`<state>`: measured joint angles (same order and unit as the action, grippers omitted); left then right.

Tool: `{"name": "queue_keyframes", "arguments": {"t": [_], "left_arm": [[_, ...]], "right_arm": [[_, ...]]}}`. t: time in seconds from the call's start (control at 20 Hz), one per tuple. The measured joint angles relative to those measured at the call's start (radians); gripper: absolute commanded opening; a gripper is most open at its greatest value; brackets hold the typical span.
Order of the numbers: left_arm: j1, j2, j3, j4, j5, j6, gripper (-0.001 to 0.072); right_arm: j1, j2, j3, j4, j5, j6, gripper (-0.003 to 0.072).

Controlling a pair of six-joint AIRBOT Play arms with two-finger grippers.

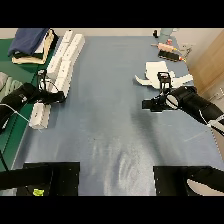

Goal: Fold the box.

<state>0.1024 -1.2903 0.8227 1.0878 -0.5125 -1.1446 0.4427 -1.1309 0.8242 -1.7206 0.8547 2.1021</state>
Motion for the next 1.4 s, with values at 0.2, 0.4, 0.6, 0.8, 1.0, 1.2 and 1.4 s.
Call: {"name": "queue_keyframes", "arguments": {"t": [0.2,0.4,0.6,0.8,1.0,1.2,1.4], "left_arm": [[-0.003,-0.063,0.051,-0.009,0.027,0.001,0.0424],[-0.003,-0.085,0.067,-0.012,0.044,0.003,0.0424],[-0.003,-0.092,0.071,-0.014,0.048,0.003,0.0424],[-0.003,-0.093,0.072,-0.014,0.057,0.003,0.0503],[-0.003,-0.093,0.072,-0.015,0.065,0.003,0.0700],[-0.003,-0.093,0.073,-0.013,0.061,0.003,0.0700],[0.002,-0.070,0.083,-0.005,-0.010,0.003,0.0700]], "right_arm": [[0.000,0.000,0.000,0.000,0.000,-0.001,0.0002],[0.000,0.000,0.000,0.000,0.000,-0.001,0.0002],[0.000,0.000,0.000,0.002,0.000,-0.008,0.0002],[0.000,0.000,0.000,0.007,0.000,-0.016,0.0002],[0.000,0.000,0.000,0.012,0.000,-0.018,0.0003],[0.000,0.000,0.000,0.018,0.000,-0.020,0.0002],[0.000,0.000,0.000,0.031,0.001,-0.032,0.0002]]}}
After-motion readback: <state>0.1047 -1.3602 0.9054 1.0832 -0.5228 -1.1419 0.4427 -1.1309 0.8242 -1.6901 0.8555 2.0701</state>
